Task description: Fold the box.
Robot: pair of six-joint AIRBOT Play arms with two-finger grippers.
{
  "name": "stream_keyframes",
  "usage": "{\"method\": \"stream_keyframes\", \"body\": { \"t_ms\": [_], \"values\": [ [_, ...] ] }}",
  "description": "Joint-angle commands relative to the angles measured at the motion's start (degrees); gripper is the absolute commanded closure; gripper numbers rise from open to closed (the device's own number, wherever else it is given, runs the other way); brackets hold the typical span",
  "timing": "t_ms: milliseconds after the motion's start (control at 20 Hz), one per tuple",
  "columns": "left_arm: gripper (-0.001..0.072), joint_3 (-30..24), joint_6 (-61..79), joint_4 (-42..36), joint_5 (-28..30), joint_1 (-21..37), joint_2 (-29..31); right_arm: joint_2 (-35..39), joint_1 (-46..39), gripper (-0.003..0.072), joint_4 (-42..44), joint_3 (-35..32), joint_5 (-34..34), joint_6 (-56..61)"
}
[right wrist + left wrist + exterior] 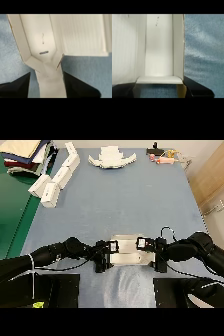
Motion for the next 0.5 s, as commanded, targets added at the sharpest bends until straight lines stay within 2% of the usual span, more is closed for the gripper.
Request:
{"method": "stream_keyframes", "body": {
  "t_ms": [0, 100, 150, 200, 300, 350, 450],
  "values": [
    [0.0183, 0.0, 0.0, 0.0, 0.0, 0.0, 0.0, -1.9, 2.0, 0.0238, 1.7, -0.5, 5.2, -4.0],
    [0.0183, 0.0, 0.0, 0.0, 0.0, 0.0, 0.0, -2.9, 3.1, 0.0255, 1.8, -0.5, 7.2, -5.3],
    [0.0183, 0.0, 0.0, 0.0, 0.0, 0.0, 0.0, -3.1, 3.4, 0.0347, 1.8, -0.5, 7.4, -5.4],
    [0.0183, 0.0, 0.0, 0.0, 0.0, 0.0, 0.0, -3.3, 3.5, 0.0472, 2.1, -0.5, 7.4, -5.4],
    [0.0183, 0.0, 0.0, 0.0, 0.0, 0.0, 0.0, -3.3, 3.6, 0.0583, 4.0, -0.5, 7.0, -5.4],
    [0.0183, 0.0, 0.0, 0.0, 0.0, 0.0, 0.0, -3.3, 3.6, 0.0606, 5.9, -0.5, 7.0, -5.4],
    [0.0183, 0.0, 0.0, 0.0, 0.0, 0.0, 0.0, -3.4, 3.6, 0.0606, 8.1, -0.5, 7.2, -5.4]
  ]
}}
